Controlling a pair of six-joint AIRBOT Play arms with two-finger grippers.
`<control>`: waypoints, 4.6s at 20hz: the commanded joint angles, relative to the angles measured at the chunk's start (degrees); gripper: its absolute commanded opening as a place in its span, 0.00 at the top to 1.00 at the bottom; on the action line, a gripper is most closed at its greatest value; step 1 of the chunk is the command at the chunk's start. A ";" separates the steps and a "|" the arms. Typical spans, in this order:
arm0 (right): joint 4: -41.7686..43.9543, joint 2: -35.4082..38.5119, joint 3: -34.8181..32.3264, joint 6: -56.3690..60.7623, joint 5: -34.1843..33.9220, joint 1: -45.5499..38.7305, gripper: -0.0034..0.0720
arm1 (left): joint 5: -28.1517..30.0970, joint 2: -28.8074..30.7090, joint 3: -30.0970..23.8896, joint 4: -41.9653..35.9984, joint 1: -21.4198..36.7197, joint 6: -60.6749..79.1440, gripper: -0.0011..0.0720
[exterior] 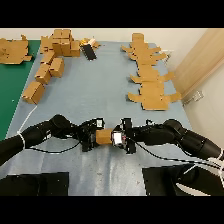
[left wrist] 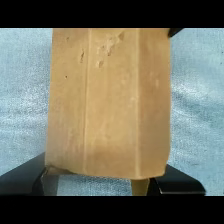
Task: Fold the box.
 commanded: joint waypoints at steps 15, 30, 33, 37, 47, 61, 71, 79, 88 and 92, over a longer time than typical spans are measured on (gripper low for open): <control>-14.58 -1.25 -0.33 13.81 5.07 5.51 0.47 | 0.00 0.02 0.02 0.00 0.02 0.00 0.40; -15.85 -1.53 -0.22 16.52 4.87 6.95 0.74 | 0.00 0.02 0.02 0.00 0.00 0.00 0.40; -15.87 -1.60 -0.22 16.50 3.91 6.95 0.74 | 0.00 0.02 0.02 0.00 0.00 0.00 0.40; -15.85 -1.66 -0.22 16.48 3.10 6.95 0.70 | 0.00 0.04 0.02 0.00 0.00 0.00 0.40; -16.26 -0.52 -0.11 16.48 2.25 6.93 0.45 | 0.04 0.02 0.02 0.00 0.00 0.00 0.40; -0.55 8.66 -0.17 53.00 -5.18 6.93 0.85 | 0.02 0.02 0.02 0.00 0.02 0.00 0.40; 24.55 9.18 -16.87 91.80 29.27 9.44 0.95 | 0.00 0.02 0.02 0.00 0.00 0.00 0.40; 23.56 2.84 -15.67 99.06 41.70 15.34 0.95 | 0.04 0.02 0.02 0.00 0.00 0.00 0.40; 23.56 -0.70 -15.67 99.16 42.07 18.40 0.95 | 0.04 0.02 0.02 0.00 0.00 0.00 0.40; 23.58 -2.01 -15.67 99.16 42.36 18.40 0.95 | 0.04 0.02 0.02 0.00 0.00 0.00 0.40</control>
